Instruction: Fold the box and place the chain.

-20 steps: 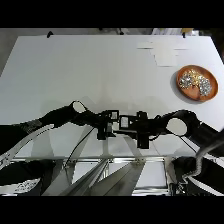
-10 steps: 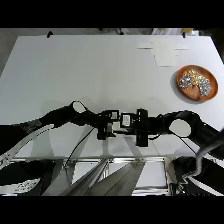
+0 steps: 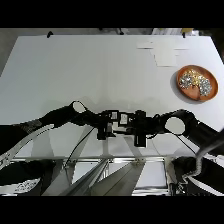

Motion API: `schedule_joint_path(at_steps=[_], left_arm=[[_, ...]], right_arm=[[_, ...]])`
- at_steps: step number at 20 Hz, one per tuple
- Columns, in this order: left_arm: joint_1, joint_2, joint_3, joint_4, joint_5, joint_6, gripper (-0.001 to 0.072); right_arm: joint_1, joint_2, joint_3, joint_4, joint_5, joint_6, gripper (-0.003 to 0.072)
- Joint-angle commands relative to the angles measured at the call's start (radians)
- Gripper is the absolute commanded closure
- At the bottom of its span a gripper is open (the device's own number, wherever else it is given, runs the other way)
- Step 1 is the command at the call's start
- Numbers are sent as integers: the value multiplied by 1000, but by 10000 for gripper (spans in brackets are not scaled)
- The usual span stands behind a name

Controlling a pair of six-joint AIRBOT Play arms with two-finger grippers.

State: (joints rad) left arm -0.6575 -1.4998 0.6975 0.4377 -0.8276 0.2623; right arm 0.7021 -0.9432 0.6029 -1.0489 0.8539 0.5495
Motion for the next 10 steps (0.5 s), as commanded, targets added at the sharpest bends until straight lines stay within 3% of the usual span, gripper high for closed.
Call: schedule_joint_path(at_steps=[1,10], left_arm=[[1,1,0,0,0,0,540],[1,1,0,0,0,0,540]], right_arm=[[1,-3,-18,0,-6,-1,666],[1,-77,-42,0,-14,0,666]])
